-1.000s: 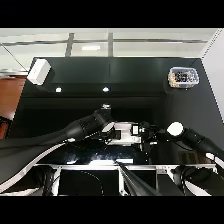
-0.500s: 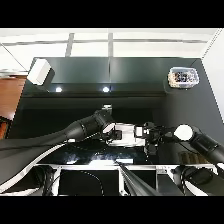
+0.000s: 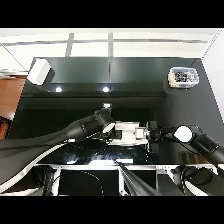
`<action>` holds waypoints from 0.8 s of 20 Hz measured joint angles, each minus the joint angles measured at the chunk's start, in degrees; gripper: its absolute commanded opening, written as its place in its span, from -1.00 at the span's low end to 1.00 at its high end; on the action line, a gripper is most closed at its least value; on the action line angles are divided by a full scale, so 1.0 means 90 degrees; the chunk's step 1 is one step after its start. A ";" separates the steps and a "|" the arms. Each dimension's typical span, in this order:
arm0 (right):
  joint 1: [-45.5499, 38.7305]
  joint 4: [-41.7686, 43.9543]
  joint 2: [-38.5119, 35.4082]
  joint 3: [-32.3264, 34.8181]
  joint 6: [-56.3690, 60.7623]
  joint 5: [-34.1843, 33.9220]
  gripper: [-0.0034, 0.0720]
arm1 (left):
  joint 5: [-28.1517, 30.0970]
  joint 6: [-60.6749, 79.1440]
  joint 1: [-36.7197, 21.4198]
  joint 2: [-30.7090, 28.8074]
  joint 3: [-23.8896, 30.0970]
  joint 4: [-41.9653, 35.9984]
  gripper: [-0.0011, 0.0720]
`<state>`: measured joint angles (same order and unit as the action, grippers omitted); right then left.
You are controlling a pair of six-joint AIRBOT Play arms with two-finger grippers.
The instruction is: Fold the box and place the chain.
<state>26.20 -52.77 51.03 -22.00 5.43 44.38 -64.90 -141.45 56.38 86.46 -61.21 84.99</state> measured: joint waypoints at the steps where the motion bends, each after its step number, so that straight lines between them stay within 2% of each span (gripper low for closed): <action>1: 0.0002 0.0068 0.0017 0.0002 -0.0032 -0.0053 -0.12 | 0.0000 0.0000 0.0000 0.0000 0.0000 0.0000 -0.88; 2: 0.0002 0.0165 0.0024 0.0000 -0.0056 -0.0100 -0.32 | 0.0000 0.0000 0.0000 0.0000 0.0000 0.0000 -0.88; 3: 0.0002 0.0274 0.0029 0.0002 -0.0056 -0.0124 -0.33 | 0.0000 0.0000 0.0000 0.0000 0.0000 0.0000 -0.88; 4: 0.0002 0.0406 0.0032 0.0002 -0.0058 -0.0138 -0.46 | -0.0002 0.0000 0.0000 0.0000 0.0000 0.0000 -0.88; 12: 0.0002 0.1506 0.0418 0.0002 0.0311 -0.0199 -0.45 | -0.0027 0.0002 0.0000 0.0000 0.0000 0.0002 -0.88; 16: 0.0002 0.1702 0.0580 0.0000 0.0355 -0.0253 -0.44 | -0.0022 0.0000 0.0000 0.0000 0.0000 -0.0002 -0.88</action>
<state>26.22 -37.45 56.25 -22.00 8.62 42.11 -65.10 -141.45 56.38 86.46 -61.21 84.97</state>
